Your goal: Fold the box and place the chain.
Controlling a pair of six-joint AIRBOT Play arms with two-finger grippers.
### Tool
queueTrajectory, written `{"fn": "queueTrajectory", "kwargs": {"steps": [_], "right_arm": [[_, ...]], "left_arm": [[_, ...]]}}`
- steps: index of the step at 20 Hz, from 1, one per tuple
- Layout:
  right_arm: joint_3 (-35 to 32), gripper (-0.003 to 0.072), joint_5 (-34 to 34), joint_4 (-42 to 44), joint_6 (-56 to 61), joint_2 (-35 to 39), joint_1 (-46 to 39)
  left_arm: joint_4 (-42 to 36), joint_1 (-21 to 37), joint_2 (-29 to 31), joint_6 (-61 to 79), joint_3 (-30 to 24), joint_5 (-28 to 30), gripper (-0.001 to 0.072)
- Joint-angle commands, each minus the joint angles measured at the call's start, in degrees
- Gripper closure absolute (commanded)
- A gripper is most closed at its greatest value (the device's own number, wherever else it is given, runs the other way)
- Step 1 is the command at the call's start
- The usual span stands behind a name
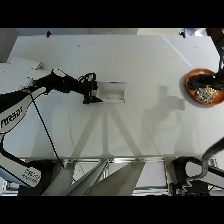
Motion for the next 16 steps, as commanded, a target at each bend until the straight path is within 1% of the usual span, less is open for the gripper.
{"fn": "queueTrajectory", "kwargs": {"steps": [1,5,7,9,10,11,13,14,15,16], "right_arm": [[-1.46,0.0286,-6.08,0.87,-2.51,-5.6,-5.55],[-1.46,0.0287,-10.78,-0.42,-2.4,-10.58,-5.84],[-1.46,0.0287,-11.28,-3.91,-0.72,-12.5,-5.84],[-1.46,0.0287,-11.61,-4.48,-0.5,-13.84,-5.81],[-1.46,0.0317,-11.69,-4.72,-0.5,-14.29,-5.81],[-1.46,0.0399,-11.67,-5.14,-0.5,-14.45,-5.81],[-1.46,0.0401,-11.85,-5.25,-0.52,-14.36,-5.81],[-1.46,0.0549,-11.52,-5.25,-0.59,-14.36,-5.73],[-1.46,0.0674,-11.17,-5.18,-0.61,-14.27,-5.53],[-1.46,0.0674,-10.93,-5.22,-0.79,-13.9,-5.14]], "left_arm": [[0.0,0.0,0.02,0.0,0.0,0.02,0.0297],[0.0,0.0,0.02,0.0,0.0,0.0,0.0297],[0.0,0.0,0.02,0.0,0.0,0.02,0.0297],[0.0,0.0,0.02,0.0,0.0,0.02,0.0297],[0.0,0.0,0.02,0.0,0.0,0.02,0.0297],[0.0,0.0,0.02,0.02,0.0,0.02,0.0297],[0.0,0.0,0.02,0.0,0.0,0.02,0.0297],[0.0,0.0,0.02,0.0,0.0,0.02,0.0297],[0.0,0.0,0.02,0.0,0.0,0.02,0.0297],[0.0,0.0,0.02,0.0,0.0,0.02,0.0297]]}}
